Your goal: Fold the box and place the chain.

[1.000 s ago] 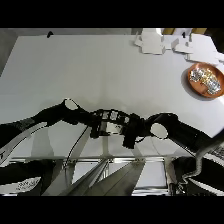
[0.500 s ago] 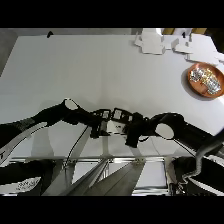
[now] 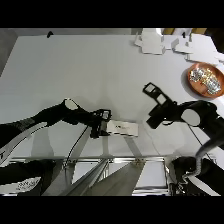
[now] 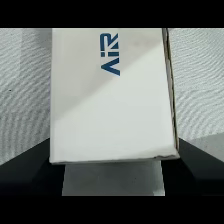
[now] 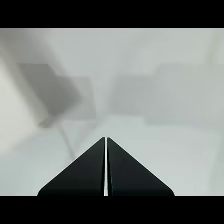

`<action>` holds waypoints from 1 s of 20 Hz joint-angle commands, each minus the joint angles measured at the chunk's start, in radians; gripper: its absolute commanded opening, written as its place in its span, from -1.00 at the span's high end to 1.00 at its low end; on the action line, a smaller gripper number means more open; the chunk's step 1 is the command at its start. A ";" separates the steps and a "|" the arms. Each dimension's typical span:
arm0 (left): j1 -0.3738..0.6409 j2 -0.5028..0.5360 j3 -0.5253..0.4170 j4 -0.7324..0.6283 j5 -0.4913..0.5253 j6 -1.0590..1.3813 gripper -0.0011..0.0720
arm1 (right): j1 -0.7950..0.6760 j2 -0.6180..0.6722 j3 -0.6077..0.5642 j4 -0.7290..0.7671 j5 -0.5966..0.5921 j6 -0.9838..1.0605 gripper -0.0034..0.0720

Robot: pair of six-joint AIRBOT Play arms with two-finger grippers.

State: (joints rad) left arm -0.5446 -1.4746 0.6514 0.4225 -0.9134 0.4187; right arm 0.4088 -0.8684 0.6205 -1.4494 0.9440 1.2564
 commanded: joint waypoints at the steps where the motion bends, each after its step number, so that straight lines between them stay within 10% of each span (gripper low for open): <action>1: 0.001 0.001 0.001 0.001 0.000 0.000 0.23 | -0.224 -0.021 -0.007 -0.129 0.108 0.174 0.86; 12: 0.010 0.011 0.001 -0.003 0.013 0.000 0.23 | -0.401 -0.079 -0.037 -0.126 0.195 0.183 0.85; 20: 0.328 0.400 0.001 0.221 0.081 -0.462 0.23 | -0.401 -0.079 -0.037 -0.124 0.193 0.183 0.85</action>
State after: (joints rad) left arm -0.3454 -1.2179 0.6514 0.5095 -0.8700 0.1928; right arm 0.0090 -0.9470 0.5838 -1.5745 1.1355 1.4395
